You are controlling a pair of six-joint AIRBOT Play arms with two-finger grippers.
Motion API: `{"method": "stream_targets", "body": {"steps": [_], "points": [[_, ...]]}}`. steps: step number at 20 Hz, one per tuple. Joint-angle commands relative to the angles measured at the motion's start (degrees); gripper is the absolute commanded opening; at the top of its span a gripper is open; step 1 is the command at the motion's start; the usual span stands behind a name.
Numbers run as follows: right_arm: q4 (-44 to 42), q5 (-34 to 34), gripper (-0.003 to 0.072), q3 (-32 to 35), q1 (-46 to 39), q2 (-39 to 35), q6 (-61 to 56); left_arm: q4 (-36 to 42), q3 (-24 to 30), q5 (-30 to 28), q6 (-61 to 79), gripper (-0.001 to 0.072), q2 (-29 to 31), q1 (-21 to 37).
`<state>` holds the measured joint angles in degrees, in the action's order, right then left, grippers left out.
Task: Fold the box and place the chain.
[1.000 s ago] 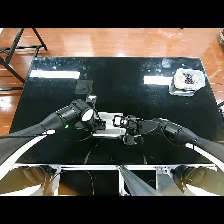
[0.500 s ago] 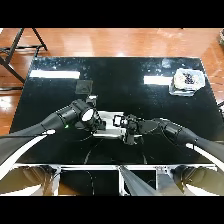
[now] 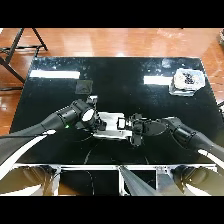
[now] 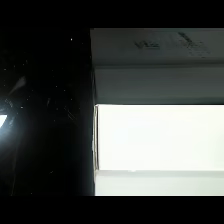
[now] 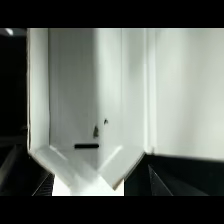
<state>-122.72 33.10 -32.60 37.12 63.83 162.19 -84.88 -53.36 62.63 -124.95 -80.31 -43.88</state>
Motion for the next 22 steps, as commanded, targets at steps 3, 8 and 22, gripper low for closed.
{"method": "stream_targets", "body": {"steps": [3, 8, 22], "points": [[1.3, 1.4, 0.0705, -0.1, -0.5, -2.1, -1.3, -0.3, 0.0, 0.5, -0.2, 0.0021, 0.0, 0.0], [-1.0, 0.3, 0.0622, 0.0, -0.5, -1.0, 0.9, -0.3, 0.0, 0.5, -0.2, 0.0021, 0.0, 0.0], [-2.8, 0.6, 0.0472, 0.0, -0.5, -0.7, 1.2, -0.3, 0.0, 0.5, -0.4, 0.0021, 0.0, 0.0]]}}
